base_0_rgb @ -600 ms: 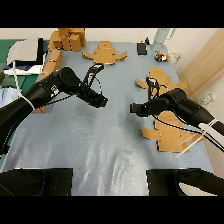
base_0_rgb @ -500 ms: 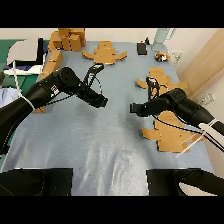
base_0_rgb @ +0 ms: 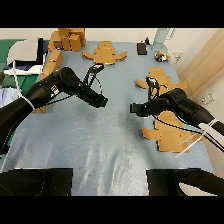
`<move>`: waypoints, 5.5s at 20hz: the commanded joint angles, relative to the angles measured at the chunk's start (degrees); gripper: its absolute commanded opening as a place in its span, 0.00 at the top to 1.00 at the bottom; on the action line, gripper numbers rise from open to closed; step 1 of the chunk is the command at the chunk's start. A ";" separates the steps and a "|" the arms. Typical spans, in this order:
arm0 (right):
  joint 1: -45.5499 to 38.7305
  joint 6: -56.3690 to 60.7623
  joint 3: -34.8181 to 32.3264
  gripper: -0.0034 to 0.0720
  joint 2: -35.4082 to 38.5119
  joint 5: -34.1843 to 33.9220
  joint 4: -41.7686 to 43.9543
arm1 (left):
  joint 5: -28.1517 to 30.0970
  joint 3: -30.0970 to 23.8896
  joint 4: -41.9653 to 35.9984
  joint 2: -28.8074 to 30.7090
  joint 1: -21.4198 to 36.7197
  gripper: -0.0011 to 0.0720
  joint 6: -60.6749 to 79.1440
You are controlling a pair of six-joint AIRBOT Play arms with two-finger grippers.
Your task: Fold the box.
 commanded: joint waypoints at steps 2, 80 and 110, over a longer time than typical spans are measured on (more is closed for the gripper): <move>-0.04 0.04 0.04 0.95 -0.02 0.55 -0.87 | 0.02 0.04 0.00 0.00 0.00 0.96 0.00; -21.53 -53.13 -8.59 0.95 -4.94 -7.78 39.23 | -16.87 0.31 -15.47 0.33 13.11 0.12 -2.84; -10.73 -53.31 -11.39 0.95 6.03 -2.56 35.12 | -14.16 0.57 -41.31 -21.49 18.43 0.12 36.44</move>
